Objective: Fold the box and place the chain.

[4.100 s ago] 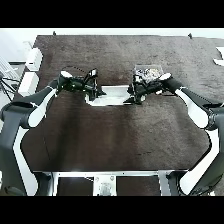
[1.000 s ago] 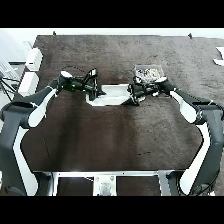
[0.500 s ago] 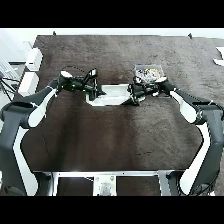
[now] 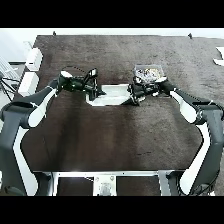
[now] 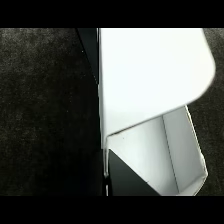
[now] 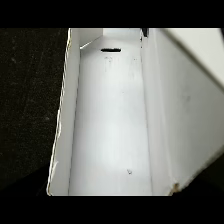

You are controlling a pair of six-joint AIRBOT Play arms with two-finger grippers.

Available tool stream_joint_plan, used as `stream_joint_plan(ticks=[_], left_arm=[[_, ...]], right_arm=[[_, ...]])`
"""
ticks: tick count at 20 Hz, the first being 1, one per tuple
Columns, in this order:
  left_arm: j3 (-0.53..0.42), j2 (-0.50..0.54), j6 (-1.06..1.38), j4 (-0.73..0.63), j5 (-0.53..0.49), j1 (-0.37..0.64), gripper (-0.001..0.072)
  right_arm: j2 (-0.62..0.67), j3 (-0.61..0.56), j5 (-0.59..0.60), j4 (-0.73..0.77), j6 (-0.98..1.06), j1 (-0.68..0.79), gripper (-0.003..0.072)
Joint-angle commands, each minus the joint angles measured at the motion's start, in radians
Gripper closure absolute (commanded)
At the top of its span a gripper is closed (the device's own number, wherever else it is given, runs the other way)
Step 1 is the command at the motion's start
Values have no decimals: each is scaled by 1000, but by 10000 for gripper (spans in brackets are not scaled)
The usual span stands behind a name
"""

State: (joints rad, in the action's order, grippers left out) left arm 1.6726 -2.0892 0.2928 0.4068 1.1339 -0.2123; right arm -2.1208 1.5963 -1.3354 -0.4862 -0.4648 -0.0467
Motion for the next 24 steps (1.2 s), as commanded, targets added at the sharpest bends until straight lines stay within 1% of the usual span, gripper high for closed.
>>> stream_joint_plan(ticks=[1, 18, 24], left_arm=[[0, 0, 0, 0, 0, 0, 687], [0, 0, 0, 0, 0, 0, 687], [0, 0, 1, -50, 0, 0, 687]], right_arm=[[0, 0, -1, 0, 0, 0, 101], [0, 0, -1, 0, 0, 0, 101], [0, 0, -1, 0, 0, 0, 101]])
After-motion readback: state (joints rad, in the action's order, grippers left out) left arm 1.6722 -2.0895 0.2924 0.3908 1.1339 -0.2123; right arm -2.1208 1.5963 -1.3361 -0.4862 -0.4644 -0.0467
